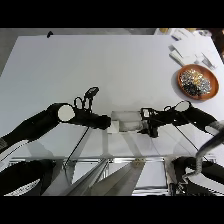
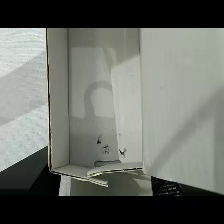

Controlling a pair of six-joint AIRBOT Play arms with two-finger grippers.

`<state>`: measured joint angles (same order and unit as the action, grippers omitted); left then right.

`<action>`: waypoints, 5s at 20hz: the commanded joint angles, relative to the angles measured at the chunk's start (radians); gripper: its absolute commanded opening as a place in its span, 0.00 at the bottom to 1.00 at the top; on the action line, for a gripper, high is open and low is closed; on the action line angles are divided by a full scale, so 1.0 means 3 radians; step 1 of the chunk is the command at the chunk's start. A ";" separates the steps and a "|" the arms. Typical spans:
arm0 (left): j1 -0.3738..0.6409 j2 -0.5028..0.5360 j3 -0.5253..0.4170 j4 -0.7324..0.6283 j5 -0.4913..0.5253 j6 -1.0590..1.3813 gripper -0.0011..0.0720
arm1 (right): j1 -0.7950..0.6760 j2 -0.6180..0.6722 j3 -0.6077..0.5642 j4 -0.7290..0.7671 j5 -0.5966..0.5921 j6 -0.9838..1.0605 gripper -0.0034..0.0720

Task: Fold the box and place the chain.

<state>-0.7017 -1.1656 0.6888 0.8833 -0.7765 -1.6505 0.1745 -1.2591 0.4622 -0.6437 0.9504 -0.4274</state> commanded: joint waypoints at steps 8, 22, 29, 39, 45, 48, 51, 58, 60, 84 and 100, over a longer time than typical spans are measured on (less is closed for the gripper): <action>-0.0254 0.0003 0.0003 0.0196 0.0109 -0.0361 0.36 | 0.0000 0.0000 0.0004 0.0000 0.0001 -0.0001 0.58; -0.0556 -0.0305 0.0345 0.0905 -0.0032 -0.1218 0.36 | 0.0000 0.0000 0.0004 0.0000 0.0001 -0.0001 0.58; -0.0557 -0.0308 0.0520 0.1184 -0.0343 -0.1654 0.36 | 0.0000 0.0000 0.0004 0.0000 0.0001 -0.0001 0.58; -0.0791 -0.0668 0.1106 0.1575 -0.1078 -0.2238 0.36 | 0.0000 0.0000 0.0004 0.0000 0.0001 -0.0001 0.58; -0.0935 -0.0886 0.1190 0.1859 -0.1129 -0.2876 0.36 | 0.0000 0.0000 0.0004 0.0000 0.0001 -0.0001 0.58; -0.0989 -0.0993 0.1293 0.1928 -0.1160 -0.2988 0.35 | 0.0000 0.0000 0.0004 0.0000 0.0001 -0.0001 0.58; -0.0989 -0.1100 0.1464 0.2076 -0.1320 -0.3026 0.35 | 0.0000 0.0000 0.0004 0.0000 0.0001 -0.0001 0.58; -0.1002 -0.1336 0.1654 0.2050 -0.1408 -0.3134 0.35 | 0.0000 0.0000 0.0004 0.0000 0.0001 -0.0001 0.58; -0.1012 -0.1451 0.1762 0.2056 -0.1494 -0.3110 0.35 | 0.0000 0.0000 0.0004 0.0000 0.0001 -0.0001 0.58; -0.1001 -0.1575 0.1801 0.2047 -0.1569 -0.2865 0.29 | 0.0000 0.0000 0.0004 0.0000 0.0001 -0.0001 0.58; -0.0823 -0.1237 0.1799 0.1948 -0.1568 -0.2556 0.22 | 0.0000 0.0000 0.0004 0.0000 0.0001 0.0000 0.58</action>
<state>-0.9691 -1.5803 1.2278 1.4757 -1.2514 -2.4855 0.1749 -1.2594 0.4622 -0.6434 0.9520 -0.4271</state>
